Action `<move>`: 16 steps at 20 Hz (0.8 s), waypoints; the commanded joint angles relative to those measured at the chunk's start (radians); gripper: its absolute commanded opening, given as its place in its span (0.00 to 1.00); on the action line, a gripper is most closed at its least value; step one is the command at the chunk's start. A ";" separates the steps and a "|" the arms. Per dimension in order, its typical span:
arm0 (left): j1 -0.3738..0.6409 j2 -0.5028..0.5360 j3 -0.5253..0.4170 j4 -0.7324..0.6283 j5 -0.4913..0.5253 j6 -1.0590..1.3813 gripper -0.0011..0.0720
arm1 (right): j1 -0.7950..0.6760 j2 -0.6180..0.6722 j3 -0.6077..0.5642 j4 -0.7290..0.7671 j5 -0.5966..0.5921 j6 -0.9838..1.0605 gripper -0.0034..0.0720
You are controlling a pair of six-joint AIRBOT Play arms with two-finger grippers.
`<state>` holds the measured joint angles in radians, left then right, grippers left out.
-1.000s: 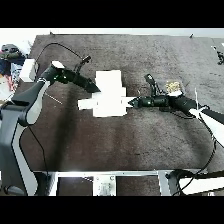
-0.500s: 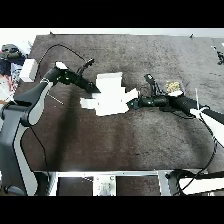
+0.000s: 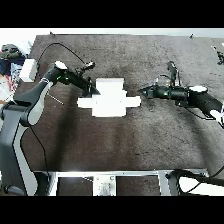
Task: Fold the box and place the chain.
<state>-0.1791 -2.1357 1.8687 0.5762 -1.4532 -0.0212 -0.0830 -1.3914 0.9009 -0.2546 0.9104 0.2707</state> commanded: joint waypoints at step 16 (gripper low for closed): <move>0.000 0.034 -0.141 -0.020 0.169 0.258 0.02 | 0.082 -0.003 -0.001 -0.143 -0.062 0.010 0.52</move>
<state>-0.1791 -2.1056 1.7336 0.5297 -1.3136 0.2234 -0.0048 -1.3853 0.9001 -0.3889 0.8566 0.2836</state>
